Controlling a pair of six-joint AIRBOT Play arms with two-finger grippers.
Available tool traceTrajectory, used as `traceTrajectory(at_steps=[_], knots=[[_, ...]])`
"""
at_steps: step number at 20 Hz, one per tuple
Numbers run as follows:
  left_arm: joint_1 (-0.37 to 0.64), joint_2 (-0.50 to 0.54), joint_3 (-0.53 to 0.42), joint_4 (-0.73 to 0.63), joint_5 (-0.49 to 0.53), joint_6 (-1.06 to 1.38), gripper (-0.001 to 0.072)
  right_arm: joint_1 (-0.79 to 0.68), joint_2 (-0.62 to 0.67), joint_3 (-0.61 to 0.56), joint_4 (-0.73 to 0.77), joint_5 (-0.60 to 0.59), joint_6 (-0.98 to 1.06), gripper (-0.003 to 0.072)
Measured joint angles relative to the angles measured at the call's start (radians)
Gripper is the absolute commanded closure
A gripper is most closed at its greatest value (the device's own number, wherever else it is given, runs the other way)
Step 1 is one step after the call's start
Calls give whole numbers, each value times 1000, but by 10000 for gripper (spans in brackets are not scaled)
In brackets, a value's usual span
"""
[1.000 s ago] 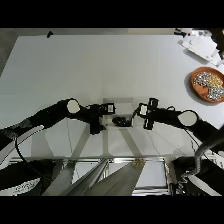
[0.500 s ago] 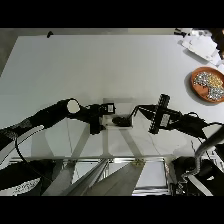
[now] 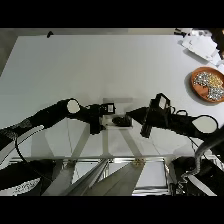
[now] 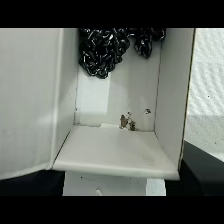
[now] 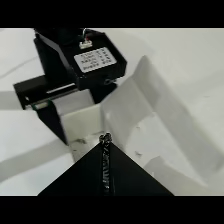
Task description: Fold the box and place the chain.
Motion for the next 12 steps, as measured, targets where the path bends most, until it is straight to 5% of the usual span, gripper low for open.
traceTrajectory(at_steps=[11,12], knots=[[0,0,0,0,0,0,298,157,-294,0,324,-162,20,667],[0,0,0,0,0,0,298,159,-304,0,361,-170,20,576]])
